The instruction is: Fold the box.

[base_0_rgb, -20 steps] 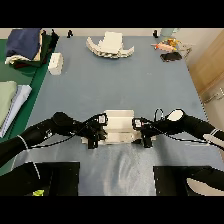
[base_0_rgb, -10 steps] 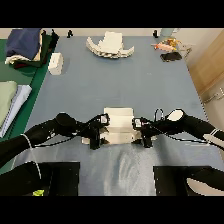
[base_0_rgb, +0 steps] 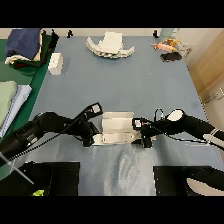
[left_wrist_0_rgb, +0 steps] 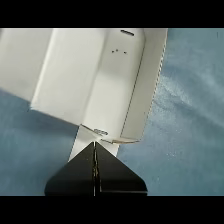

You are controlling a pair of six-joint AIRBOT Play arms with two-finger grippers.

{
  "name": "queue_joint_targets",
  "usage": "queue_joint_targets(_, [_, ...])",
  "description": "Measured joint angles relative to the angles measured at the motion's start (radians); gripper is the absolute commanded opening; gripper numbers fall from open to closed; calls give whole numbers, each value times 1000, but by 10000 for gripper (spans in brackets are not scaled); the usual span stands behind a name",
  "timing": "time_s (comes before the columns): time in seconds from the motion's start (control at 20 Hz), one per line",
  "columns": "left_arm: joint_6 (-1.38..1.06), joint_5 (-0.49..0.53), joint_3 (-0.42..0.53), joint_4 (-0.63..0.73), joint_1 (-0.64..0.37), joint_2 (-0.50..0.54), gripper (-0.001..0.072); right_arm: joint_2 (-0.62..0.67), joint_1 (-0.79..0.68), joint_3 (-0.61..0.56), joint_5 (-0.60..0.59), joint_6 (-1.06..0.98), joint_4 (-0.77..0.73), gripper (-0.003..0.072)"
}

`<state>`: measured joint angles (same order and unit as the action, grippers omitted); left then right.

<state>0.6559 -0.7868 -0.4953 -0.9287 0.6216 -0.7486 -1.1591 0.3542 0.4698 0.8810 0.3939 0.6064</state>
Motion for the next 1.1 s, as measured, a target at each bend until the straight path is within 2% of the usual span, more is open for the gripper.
queue_joint_targets(0.2, [644,-86,3,-310,-36,182,15,0,0,0,0,0,0,515])
queue_joint_targets(0.3, [900,-138,29,-406,-80,213,15,0,0,0,0,0,0,514])
queue_joint_targets(0.4, [1067,-155,74,-442,-127,214,15,0,0,0,0,0,0,515])
queue_joint_targets(0.5, [1136,-134,125,-411,-153,194,14,0,0,0,0,0,0,515])
queue_joint_targets(0.65, [1114,-68,183,-268,-157,136,14,0,0,0,0,0,0,514])
queue_joint_targets(0.8, [1020,10,206,-108,-114,80,14,0,0,0,0,0,0,514])
queue_joint_targets(1.1, [906,135,216,114,-1,14,15,0,0,0,0,0,0,514])
